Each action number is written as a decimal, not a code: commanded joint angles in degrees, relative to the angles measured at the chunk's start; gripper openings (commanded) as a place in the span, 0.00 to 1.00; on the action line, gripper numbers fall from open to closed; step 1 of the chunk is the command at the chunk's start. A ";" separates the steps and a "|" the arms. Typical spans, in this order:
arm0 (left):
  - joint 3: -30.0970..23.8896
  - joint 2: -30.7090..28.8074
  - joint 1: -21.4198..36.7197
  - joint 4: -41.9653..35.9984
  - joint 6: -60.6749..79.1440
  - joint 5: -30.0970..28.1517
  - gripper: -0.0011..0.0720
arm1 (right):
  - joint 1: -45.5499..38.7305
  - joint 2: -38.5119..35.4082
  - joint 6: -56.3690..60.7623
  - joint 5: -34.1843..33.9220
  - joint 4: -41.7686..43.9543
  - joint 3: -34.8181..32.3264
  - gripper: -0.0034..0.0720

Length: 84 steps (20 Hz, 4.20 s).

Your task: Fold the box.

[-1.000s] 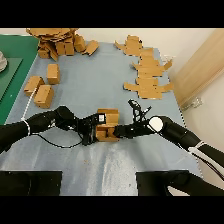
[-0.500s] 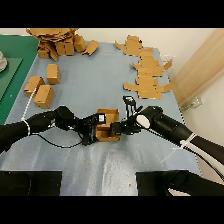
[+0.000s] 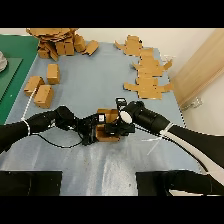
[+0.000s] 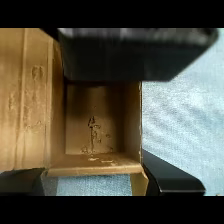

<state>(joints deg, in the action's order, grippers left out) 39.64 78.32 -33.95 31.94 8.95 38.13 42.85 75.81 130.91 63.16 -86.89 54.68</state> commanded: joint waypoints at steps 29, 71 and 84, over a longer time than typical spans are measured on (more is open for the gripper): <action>0.00 -0.04 0.00 0.00 0.02 0.00 0.55 | 1.75 -4.59 11.43 10.73 -10.84 1.07 0.55; 0.00 -0.04 0.00 0.00 0.02 0.00 0.55 | -32.48 0.11 -88.67 9.75 62.79 -14.32 0.05; 0.00 -0.04 0.00 0.00 0.02 0.00 0.55 | -15.74 -16.79 -111.34 -18.23 48.65 -17.66 0.37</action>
<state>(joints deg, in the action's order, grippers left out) 39.64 78.32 -33.98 31.94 8.95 38.15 23.88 60.36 26.70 48.38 -36.69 36.45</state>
